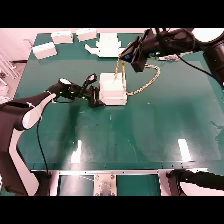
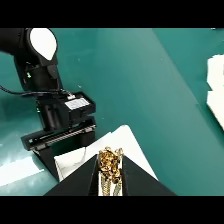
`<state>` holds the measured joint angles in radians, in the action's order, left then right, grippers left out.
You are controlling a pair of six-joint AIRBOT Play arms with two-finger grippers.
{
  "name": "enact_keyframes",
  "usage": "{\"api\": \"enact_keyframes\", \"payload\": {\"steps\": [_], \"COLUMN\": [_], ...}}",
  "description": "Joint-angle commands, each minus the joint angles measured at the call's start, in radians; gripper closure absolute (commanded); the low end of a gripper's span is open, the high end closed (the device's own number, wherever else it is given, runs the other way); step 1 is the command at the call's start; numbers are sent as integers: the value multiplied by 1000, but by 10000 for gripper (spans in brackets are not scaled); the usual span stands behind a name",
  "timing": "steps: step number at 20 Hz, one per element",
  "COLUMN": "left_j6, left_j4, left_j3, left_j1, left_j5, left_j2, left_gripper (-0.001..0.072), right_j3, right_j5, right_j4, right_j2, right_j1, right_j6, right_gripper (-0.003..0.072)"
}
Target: Fold the box and place the chain.
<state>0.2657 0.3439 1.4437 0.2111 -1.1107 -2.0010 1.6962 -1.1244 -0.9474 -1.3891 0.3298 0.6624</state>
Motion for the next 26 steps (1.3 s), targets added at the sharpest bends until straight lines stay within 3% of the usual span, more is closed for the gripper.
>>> {"api": "enact_keyframes", "payload": {"steps": [1,10,17,18,19,20,26], "left_j6": [0,0,0,0,0,0,0], "left_j4": [0,0,0,0,0,0,0], "left_j3": [0,0,0,0,0,0,0], "left_j1": [0,0,0,0,0,0,0], "left_j5": [0,0,-1,0,-1,-1,0], "left_j2": [0,0,0,0,0,0,0], "left_gripper": [222,222,222,222,222,222,222], "right_j3": [-35,-187,-202,-201,-201,-201,-201], "right_j5": [28,86,95,97,96,96,58], "right_j4": [-6,83,79,68,63,48,12], "right_j2": [-14,-125,-247,-246,-246,-246,-237], "right_j1": [24,24,21,17,11,2,-164], "right_j6": [45,35,10,6,-14,-19,-103], "right_gripper": [677,677,671,553,374,240,236]}}
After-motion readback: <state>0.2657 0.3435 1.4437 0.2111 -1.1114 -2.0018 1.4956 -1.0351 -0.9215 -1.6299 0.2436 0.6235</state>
